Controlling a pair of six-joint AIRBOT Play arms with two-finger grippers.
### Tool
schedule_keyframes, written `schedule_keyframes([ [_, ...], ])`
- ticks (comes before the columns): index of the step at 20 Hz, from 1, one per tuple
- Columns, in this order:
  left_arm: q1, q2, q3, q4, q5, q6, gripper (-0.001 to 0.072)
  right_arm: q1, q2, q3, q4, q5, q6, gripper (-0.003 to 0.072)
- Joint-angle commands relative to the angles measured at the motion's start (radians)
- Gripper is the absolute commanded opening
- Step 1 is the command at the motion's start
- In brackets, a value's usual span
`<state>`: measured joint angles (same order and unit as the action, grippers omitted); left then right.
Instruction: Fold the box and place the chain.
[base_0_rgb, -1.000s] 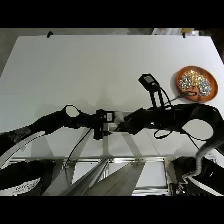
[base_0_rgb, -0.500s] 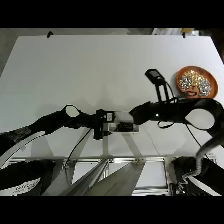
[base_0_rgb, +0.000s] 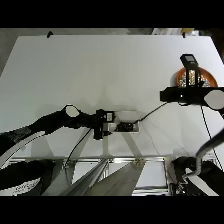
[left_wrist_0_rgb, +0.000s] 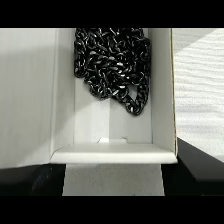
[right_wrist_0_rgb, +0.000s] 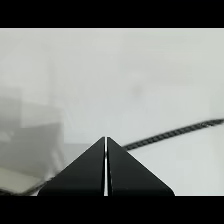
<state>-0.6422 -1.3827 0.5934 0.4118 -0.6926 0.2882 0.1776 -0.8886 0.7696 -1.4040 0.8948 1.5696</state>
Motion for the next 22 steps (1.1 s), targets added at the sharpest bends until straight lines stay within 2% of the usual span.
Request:
schedule_keyframes([
  [1, 0.0, 0.0, 0.0, 0.0, 0.0, 0.0, 0.0205, -0.068, -0.104, 0.0, -0.098, -0.006, -0.003, 0.0048],
  [3, 0.0, 0.0, 0.0, 0.0, 0.0, 0.0, 0.0205, -0.068, -0.177, 0.0, -0.108, -0.006, -0.004, 0.0316],
  [4, 0.0, 0.0, 0.0, 0.0, 0.0, 0.0, 0.0205, -0.068, -0.211, 0.0, -0.108, -0.006, -0.004, 0.0349],
  [14, 0.0, 0.0, 0.0, 0.0, 0.0, 0.0, 0.0205, -0.068, -0.399, 0.0, -0.108, -0.01, 0.001, 0.0348],
  [22, 0.0, 0.0, 0.0, 0.0, 0.0, 0.0, 0.0205, -0.068, -0.452, 0.0, -0.107, -0.023, 0.004, 0.0331],
])
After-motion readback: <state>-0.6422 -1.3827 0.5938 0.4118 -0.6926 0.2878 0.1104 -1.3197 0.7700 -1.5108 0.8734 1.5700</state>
